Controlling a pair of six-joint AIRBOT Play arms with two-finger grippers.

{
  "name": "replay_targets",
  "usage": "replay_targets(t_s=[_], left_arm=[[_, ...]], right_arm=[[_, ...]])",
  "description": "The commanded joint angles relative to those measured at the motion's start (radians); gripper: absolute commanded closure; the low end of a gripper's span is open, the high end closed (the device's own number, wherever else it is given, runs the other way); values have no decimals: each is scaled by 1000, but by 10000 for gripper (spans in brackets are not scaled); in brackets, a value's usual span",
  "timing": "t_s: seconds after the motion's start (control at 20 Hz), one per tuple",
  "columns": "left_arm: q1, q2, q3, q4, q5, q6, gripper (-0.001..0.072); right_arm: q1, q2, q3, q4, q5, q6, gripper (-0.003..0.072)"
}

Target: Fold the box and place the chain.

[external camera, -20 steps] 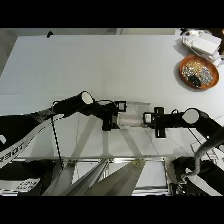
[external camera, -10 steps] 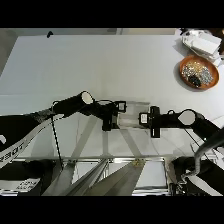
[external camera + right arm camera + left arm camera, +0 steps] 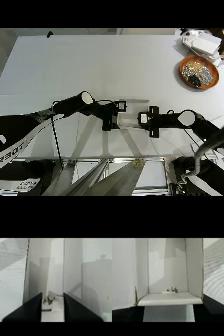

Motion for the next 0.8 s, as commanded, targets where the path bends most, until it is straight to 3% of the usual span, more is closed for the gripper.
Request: replay_targets(t_s=[0.0,0.05,0.2,0.45,0.6,0.75], left_arm=[[1,1,1,1,0,2,575],[1,1,1,1,0,2,575],[1,1,1,1,0,2,575],[1,1,1,1,0,2,575],[1,1,1,1,0,2,575],[1,1,1,1,0,2,575]], right_arm=[[1,64,0,-47,39,186,624],[-3,103,0,-86,59,267,673],[-65,236,0,-168,133,447,673],[-354,351,0,-334,132,1154,673],[-495,339,0,-340,227,1260,673],[-533,275,0,-346,335,1294,674]])
